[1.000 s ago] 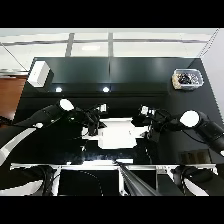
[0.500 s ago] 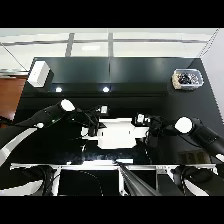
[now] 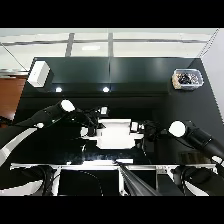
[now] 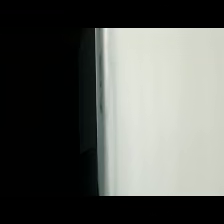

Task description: Fold the box and place the chain.

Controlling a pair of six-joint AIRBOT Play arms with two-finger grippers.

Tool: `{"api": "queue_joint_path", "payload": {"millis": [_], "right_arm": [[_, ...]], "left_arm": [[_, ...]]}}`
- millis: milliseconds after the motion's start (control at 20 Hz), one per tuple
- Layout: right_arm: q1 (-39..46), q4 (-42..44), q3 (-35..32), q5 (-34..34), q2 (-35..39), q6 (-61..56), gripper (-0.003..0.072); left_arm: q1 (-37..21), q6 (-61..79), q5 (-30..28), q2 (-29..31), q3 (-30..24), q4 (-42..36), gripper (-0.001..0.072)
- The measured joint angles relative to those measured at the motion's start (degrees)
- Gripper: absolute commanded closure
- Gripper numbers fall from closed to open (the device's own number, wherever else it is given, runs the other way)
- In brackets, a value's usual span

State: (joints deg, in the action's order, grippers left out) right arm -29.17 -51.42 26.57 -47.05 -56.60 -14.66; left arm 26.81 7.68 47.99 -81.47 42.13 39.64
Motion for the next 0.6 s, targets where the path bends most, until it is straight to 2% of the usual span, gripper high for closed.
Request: {"api": "queue_joint_path", "payload": {"millis": [250, 600], "right_arm": [[-4.0, 2.4, 0.0, 1.7, -0.1, 0.3, -0.0007], [-5.3, 7.1, 0.4, 5.4, -0.1, 0.3, -0.0007]], "left_arm": [[0.0, 0.0, 0.0, 0.0, 0.0, 0.0, 0.0680], [0.0, 0.0, 0.0, 0.0, 0.0, 0.1, 0.0680]]}}
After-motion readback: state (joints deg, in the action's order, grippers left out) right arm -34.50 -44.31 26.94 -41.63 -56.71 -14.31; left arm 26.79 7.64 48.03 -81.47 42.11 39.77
